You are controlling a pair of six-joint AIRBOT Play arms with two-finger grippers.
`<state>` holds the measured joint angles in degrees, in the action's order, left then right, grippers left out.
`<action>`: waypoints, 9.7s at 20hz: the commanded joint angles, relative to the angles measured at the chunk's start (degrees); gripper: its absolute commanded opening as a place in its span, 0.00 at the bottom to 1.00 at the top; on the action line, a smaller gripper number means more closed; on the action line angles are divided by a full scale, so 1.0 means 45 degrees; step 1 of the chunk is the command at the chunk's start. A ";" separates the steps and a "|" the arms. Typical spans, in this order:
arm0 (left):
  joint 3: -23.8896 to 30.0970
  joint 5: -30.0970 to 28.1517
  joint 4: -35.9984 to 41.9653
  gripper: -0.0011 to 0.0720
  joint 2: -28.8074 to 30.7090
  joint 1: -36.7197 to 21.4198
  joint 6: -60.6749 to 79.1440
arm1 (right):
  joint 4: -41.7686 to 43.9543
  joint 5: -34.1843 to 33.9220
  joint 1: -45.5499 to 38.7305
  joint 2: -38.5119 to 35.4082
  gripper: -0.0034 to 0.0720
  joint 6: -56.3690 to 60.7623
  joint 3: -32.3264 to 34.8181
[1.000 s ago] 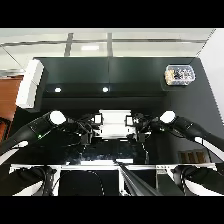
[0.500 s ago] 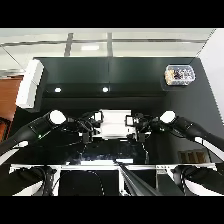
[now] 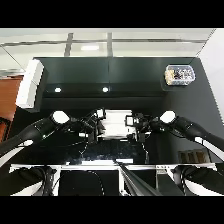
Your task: Fold the box and place the chain.
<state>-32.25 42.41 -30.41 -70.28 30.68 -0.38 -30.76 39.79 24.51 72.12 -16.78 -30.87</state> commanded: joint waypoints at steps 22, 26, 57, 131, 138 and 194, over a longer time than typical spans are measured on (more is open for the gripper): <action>-0.0636 0.3361 -1.1798 0.05 0.4065 -0.3424 -1.6898 | 0.0010 0.0005 0.0010 0.0005 0.22 0.0015 0.0000; 0.0772 0.5625 -0.5406 0.05 0.3322 -0.8476 -1.7476 | 0.0010 0.0000 0.0010 0.0005 0.22 0.0015 0.0000; 0.0165 0.4639 0.0495 0.54 -0.1151 -0.5518 -1.1861 | 0.0010 0.0005 0.0010 0.0005 0.22 0.0015 0.0000; -0.6348 0.4911 -1.1774 0.44 -0.3313 0.3526 -2.8982 | 0.0010 0.0000 0.0010 0.0000 0.22 0.0015 0.0000; -0.6348 0.4911 -1.2313 0.67 -0.3337 0.3507 -3.0051 | 0.0010 0.0000 0.0010 0.0005 0.22 0.0015 0.0000; -0.6348 0.4687 -1.2318 0.05 -0.3337 0.3502 -2.9643 | -0.2803 0.1583 -0.1379 -0.2526 0.06 1.1084 -0.0442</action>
<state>-60.80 63.20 -85.86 -85.27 46.50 -133.84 -32.95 42.02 22.46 65.04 11.29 -31.42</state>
